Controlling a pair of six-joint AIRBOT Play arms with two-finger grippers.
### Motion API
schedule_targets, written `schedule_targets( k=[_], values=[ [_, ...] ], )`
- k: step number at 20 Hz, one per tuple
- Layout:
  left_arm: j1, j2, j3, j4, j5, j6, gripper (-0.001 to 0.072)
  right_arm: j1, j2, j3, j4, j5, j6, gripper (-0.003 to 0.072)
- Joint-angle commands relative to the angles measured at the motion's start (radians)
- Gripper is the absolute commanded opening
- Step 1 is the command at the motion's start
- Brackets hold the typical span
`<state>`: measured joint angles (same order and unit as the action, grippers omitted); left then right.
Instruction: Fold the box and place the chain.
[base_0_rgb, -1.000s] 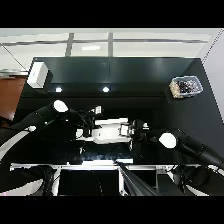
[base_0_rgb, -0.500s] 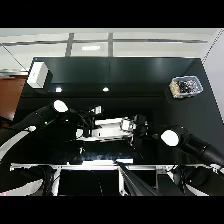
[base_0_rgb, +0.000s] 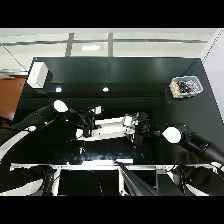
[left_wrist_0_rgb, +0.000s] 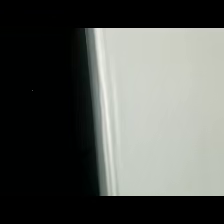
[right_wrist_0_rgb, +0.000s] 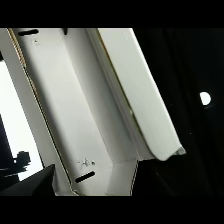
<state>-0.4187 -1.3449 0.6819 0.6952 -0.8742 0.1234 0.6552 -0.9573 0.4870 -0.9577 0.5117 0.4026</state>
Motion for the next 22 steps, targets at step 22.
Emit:
schedule_targets(
  k=[22],
  values=[
    [0.000,0.000,0.000,0.000,0.000,-0.027,0.0030,-0.127,-0.172,0.020,0.467,0.245,-0.489,0.0706]
  ],
)
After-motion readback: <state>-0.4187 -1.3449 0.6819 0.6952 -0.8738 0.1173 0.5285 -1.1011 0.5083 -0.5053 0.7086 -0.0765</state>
